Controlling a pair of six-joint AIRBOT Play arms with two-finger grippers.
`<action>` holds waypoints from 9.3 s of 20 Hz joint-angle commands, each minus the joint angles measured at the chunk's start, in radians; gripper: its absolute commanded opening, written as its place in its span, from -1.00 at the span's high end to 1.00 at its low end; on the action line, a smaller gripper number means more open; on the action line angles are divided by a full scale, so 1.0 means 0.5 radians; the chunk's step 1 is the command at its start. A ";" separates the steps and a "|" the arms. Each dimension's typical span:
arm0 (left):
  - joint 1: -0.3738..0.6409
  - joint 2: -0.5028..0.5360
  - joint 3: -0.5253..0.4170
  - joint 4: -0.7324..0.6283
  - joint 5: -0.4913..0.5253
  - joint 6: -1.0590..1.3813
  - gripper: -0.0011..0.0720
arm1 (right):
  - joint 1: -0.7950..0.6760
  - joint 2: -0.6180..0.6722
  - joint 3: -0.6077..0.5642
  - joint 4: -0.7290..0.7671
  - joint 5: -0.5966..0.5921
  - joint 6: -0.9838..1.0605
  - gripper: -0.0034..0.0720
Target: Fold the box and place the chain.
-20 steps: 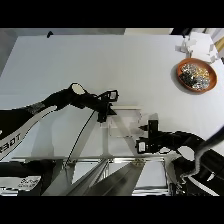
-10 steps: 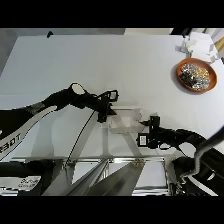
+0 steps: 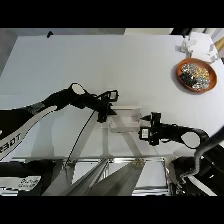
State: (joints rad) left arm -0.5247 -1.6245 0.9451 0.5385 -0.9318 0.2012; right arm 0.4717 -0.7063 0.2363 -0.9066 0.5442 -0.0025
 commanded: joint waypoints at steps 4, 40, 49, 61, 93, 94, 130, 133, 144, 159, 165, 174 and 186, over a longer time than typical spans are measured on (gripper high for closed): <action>-0.002 -0.002 0.001 0.001 0.000 0.000 0.94 | -0.194 -0.121 0.136 0.103 0.101 -0.066 -0.94; -0.002 -0.002 0.002 0.001 0.000 0.000 0.94 | -0.571 -0.545 0.281 0.686 0.360 -0.700 -0.94; -0.002 -0.002 0.001 0.001 0.000 0.000 0.94 | -0.601 -0.752 0.340 0.733 0.523 -0.851 -0.94; -0.002 -0.002 0.002 0.001 0.000 0.000 0.94 | -0.601 -0.996 0.340 0.918 0.510 -1.106 -0.89; -0.002 -0.002 0.002 0.001 0.000 0.000 0.94 | -0.600 -1.109 0.340 1.037 0.446 -1.269 -0.30; -0.002 -0.002 0.002 0.001 0.000 0.000 0.94 | -0.600 -1.109 0.340 1.038 0.446 -1.269 -0.30; -0.002 -0.002 0.001 0.001 0.000 0.000 0.94 | -0.803 -1.110 0.365 1.186 0.768 -1.324 -0.94; -0.002 -0.002 0.002 0.001 0.000 0.000 0.94 | -0.780 -1.110 0.367 1.186 0.681 -1.362 -0.89; -0.002 -0.002 0.002 0.001 0.000 0.000 0.94 | -0.706 -1.110 0.375 1.254 0.673 -1.428 -0.91; -0.002 -0.002 0.001 0.001 0.000 0.000 0.94 | -0.706 -1.170 0.392 1.125 0.719 -1.350 -0.44; -0.002 -0.002 0.002 0.001 0.000 0.000 0.94 | -0.706 -1.170 0.391 1.046 0.714 -1.351 -0.22; -0.002 -0.002 0.001 0.001 0.000 0.000 0.94 | -0.634 -1.175 0.362 1.035 0.632 -1.352 -0.14; -0.002 -0.002 0.002 0.001 0.000 0.000 0.94 | -0.635 -1.176 0.343 0.947 0.609 -1.305 -0.19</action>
State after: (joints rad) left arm -0.5255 -1.6253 0.9451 0.5388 -0.9325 0.2016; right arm 0.1539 -1.2934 0.4137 -0.4244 0.8520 -0.6701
